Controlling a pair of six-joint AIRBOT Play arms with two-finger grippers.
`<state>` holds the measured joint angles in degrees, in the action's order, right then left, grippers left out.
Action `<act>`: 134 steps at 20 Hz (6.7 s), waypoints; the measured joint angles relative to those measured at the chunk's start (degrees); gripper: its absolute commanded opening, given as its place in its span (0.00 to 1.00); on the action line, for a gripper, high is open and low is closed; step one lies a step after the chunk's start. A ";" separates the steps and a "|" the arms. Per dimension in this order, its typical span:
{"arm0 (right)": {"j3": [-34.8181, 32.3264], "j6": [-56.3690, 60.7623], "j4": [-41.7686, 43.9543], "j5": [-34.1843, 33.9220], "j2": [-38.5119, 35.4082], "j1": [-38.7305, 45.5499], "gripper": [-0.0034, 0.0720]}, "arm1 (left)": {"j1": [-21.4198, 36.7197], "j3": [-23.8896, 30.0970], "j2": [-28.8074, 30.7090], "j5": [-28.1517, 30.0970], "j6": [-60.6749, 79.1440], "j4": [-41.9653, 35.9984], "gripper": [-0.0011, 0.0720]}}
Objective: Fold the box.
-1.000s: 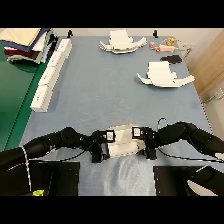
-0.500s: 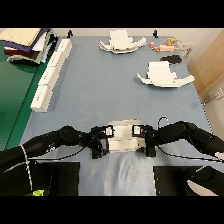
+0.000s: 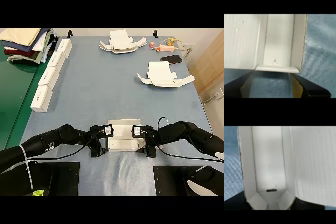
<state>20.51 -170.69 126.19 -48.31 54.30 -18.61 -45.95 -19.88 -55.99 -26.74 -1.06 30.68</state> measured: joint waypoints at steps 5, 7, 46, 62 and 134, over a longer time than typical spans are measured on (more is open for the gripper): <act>-0.02 -0.04 0.00 -0.20 0.00 -0.02 0.84 | 0.46 0.02 1.84 -2.49 -0.02 2.71 0.97; -0.02 0.04 0.00 -0.20 0.00 -0.02 0.84 | 0.74 0.02 2.34 -3.56 -0.13 3.32 0.97; -0.02 0.11 0.00 -0.20 0.00 -0.02 0.84 | -2.84 -1.55 -3.69 -0.13 3.02 -5.01 0.97; -0.02 0.09 0.02 -0.20 0.00 -0.02 0.84 | -2.91 -0.35 -3.91 0.63 4.74 -5.46 0.58; 17.49 60.78 2.80 4.20 12.98 -5.38 0.04 | -2.93 -0.66 -4.00 0.50 7.10 -6.69 0.57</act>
<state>38.00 -109.91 128.99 -44.12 67.29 -23.99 -48.88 -20.53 -59.99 -26.24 6.04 23.99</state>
